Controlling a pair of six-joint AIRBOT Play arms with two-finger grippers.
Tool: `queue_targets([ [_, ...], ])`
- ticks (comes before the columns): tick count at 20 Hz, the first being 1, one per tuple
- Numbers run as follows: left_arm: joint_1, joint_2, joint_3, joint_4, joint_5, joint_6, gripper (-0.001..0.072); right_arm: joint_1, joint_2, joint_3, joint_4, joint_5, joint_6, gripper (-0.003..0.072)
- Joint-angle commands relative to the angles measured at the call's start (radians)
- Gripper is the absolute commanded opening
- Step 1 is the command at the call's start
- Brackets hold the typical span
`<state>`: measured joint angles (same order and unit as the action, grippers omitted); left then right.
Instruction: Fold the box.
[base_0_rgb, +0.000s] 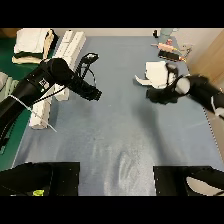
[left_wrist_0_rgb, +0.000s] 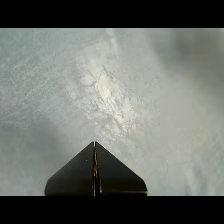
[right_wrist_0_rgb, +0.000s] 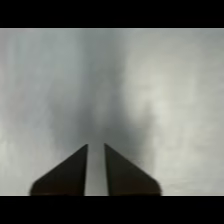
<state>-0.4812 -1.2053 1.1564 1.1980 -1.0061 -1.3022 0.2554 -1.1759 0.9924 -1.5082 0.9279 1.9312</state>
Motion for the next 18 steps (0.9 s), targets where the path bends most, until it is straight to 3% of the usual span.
queue_targets([
  [1,0.0,0.0,0.0,-0.018,0.038,0.0,0.0016,-0.294,-0.102,0.272,0.021,0.129,-0.19,0.0232],
  [2,0.001,0.0,0.0,-0.028,0.04,0.0,0.0017,-0.394,-0.161,0.373,0.053,0.14,-0.258,0.029],
  [3,0.001,0.0,0.0,-0.031,0.049,0.0,0.0016,-0.491,-0.233,0.476,0.1,0.138,-0.316,0.0403],
  [7,0.001,0.0,0.0,-0.032,0.1,0.0,0.0016,-0.739,-0.552,0.794,0.394,0.138,-0.476,0.0405],
  [10,0.001,-0.004,0.0,-0.022,0.115,0.001,0.0016,-0.822,-0.743,0.913,0.635,0.138,-0.564,0.0404],
  [14,0.001,-0.021,0.0,-0.016,0.149,0.001,0.0016,-0.826,-0.929,1.026,0.685,0.138,-0.617,0.0404],
  [18,0.001,-0.029,0.0,-0.016,0.148,0.0,0.0016,-0.811,-1.02,1.053,0.774,0.133,-0.663,0.0404],
])
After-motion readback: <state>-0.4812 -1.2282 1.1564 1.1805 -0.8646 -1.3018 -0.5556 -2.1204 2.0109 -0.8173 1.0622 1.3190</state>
